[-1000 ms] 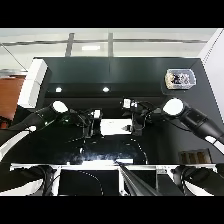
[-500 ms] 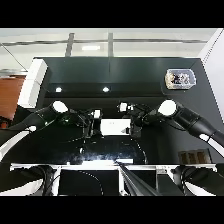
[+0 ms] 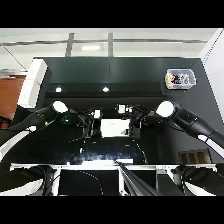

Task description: Fold the box and place the chain.

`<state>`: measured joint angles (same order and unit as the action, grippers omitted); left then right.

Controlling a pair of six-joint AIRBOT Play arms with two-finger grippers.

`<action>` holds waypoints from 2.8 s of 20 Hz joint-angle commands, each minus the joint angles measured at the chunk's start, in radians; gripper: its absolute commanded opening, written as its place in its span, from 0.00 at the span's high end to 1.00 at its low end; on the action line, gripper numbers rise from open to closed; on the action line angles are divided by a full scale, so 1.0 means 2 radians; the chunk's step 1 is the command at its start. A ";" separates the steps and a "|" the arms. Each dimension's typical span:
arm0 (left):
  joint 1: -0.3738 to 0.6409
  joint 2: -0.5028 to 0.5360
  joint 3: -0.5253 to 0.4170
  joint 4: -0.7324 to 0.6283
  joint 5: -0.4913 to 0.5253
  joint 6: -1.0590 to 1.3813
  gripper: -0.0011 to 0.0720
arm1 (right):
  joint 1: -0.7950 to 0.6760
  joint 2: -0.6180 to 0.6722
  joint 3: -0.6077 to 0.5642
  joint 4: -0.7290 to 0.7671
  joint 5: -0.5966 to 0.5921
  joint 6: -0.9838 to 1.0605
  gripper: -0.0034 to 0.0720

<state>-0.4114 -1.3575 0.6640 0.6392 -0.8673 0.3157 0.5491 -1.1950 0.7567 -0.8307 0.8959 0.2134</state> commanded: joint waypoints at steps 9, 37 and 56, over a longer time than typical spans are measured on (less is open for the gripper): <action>-0.002 0.000 0.000 0.002 0.000 0.000 0.29 | 0.002 0.006 0.008 -0.009 0.007 0.009 0.56; -0.002 0.000 0.000 0.002 0.000 0.000 0.29 | 0.003 0.031 0.020 -0.032 0.043 0.082 0.02; -0.004 0.000 0.000 0.006 0.000 0.000 0.29 | 0.016 0.006 0.017 -0.066 0.012 0.086 0.41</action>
<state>-0.4179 -1.3575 0.6640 0.6498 -0.8669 0.3149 0.5812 -1.1873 0.7898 -0.9592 0.9085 0.3798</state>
